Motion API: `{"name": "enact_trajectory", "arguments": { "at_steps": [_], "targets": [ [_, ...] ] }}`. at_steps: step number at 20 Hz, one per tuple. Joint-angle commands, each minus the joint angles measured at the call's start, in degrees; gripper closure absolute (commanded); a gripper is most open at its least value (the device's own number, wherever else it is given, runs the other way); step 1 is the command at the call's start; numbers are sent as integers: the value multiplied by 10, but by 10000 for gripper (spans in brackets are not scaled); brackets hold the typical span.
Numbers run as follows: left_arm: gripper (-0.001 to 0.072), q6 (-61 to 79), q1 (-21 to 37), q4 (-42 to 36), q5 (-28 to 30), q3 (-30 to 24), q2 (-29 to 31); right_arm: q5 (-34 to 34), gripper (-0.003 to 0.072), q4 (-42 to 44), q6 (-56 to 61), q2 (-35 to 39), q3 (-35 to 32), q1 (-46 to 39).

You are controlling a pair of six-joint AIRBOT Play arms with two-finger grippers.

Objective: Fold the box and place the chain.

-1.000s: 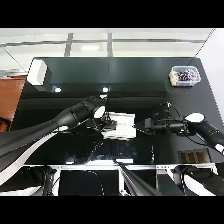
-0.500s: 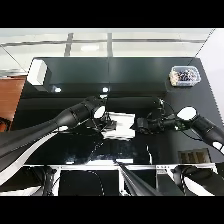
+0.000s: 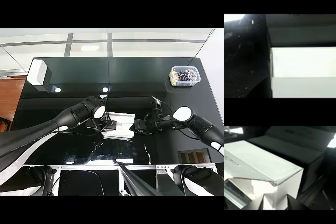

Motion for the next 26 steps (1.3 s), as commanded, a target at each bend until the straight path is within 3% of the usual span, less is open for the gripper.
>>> {"name": "enact_trajectory", "arguments": {
  "at_steps": [1,7,11,19,25,26],
  "targets": [
    [680,0,0,0,-1,0,0,17,385,-38,22,0,24,3],
    [680,0,0,0,0,0,0,27,385,-160,188,-6,63,44],
    [680,0,0,0,0,0,0,25,385,-168,229,-39,89,85],
    [680,0,0,0,2,0,0,58,385,-312,372,-74,151,148],
    [680,0,0,0,1,0,0,85,386,-335,416,-130,172,173],
    [680,0,0,0,1,0,0,85,466,-346,426,-135,172,178]
  ]
}}
